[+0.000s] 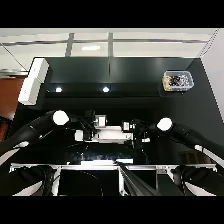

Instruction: Fold the box and place the chain.

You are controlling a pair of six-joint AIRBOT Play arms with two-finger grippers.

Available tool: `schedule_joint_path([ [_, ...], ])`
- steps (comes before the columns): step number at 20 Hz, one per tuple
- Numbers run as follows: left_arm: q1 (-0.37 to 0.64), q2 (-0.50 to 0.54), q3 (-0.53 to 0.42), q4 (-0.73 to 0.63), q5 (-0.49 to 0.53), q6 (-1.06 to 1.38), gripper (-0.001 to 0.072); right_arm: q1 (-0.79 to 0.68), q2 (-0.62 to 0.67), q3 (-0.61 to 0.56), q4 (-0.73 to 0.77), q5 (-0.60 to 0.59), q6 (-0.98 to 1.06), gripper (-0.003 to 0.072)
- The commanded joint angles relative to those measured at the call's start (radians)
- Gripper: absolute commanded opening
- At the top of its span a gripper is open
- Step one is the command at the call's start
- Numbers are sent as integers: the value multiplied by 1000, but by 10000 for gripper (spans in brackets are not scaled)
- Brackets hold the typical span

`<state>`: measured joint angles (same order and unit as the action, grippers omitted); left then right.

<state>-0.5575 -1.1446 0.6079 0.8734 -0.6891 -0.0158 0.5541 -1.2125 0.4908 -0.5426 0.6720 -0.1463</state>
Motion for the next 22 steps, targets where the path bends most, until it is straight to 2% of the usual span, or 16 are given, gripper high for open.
schedule_joint_path([
  [1,0,100,3,150,-31,-243,315,1,0,0,-6,16,-8,430],
  [2,0,130,3,203,-66,-317,315,1,0,0,-9,17,-9,430],
  [5,0,209,4,317,-256,-472,301,1,0,0,-9,17,-9,430],
  [6,0,224,4,329,-322,-515,226,1,0,0,-9,16,-9,430],
  [7,0,233,4,331,-387,-556,33,1,0,0,-9,16,-9,430],
  [9,-2,235,2,285,-470,-671,31,1,0,0,-9,16,-9,430],
  [11,-2,235,-2,162,-485,-716,30,1,0,0,-9,16,-9,430],
  [13,-2,233,-4,-27,-368,-734,30,1,0,0,-9,16,-9,431],
  [15,-2,223,-8,-235,-156,-743,30,1,0,0,-9,16,-8,431],
  [16,-2,210,-8,-282,-37,-745,30,1,0,0,-9,16,-8,430],
  [18,-2,161,-8,-283,143,-751,30,1,0,0,-9,16,-8,430],
  [20,-2,77,-8,-243,190,-721,30,1,0,0,-9,16,-8,431],
  [22,-2,-3,-8,-209,138,-715,30,1,0,0,-9,16,-8,431],
])
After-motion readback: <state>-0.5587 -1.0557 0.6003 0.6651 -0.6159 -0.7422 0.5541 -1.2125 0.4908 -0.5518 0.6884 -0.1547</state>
